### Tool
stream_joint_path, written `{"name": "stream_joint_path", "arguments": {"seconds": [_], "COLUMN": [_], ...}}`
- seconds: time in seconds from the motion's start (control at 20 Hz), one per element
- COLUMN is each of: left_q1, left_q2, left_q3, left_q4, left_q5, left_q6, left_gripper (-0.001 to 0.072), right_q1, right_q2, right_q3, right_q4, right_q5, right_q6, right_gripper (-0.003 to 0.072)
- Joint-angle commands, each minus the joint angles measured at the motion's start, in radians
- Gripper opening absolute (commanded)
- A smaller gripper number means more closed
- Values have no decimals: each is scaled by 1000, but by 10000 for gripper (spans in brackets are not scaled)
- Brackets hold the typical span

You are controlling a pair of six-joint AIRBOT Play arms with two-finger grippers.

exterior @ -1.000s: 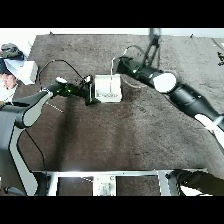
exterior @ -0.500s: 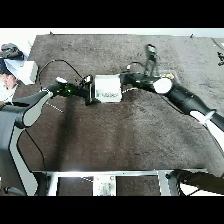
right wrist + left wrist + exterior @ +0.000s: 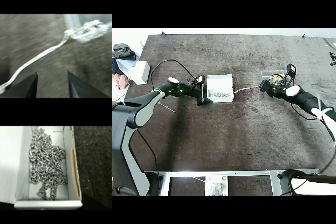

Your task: Fold the box and place the chain.

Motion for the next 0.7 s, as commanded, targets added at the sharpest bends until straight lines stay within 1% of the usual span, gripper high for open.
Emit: {"name": "stream_joint_path", "arguments": {"seconds": [0.0,0.15,0.25,0.3,0.35,0.45,0.5,0.6,0.65], "left_q1": [0,0,0,0,0,0,0,0,0], "left_q2": [0,0,0,0,0,0,0,0,0], "left_q3": [0,0,0,0,0,0,0,0,0], "left_q4": [0,0,0,0,0,0,0,0,0], "left_q5": [0,0,0,0,0,0,1,0,0], "left_q6": [0,0,0,0,0,0,0,0,0], "left_gripper": [489,489,489,489,489,489,490,489,489], "right_q1": [-12,5,12,12,12,12,13,27,46], "right_q2": [-138,-238,-287,-304,-318,-322,-317,-274,-232], "right_q3": [77,181,230,244,254,258,258,257,257], "right_q4": [53,90,119,128,135,143,144,160,160], "right_q5": [-56,-58,-59,-60,-60,-63,-56,-6,23], "right_q6": [8,8,9,12,12,11,11,10,-16], "right_gripper": [399,398,396,320,208,205,7,10,9]}}
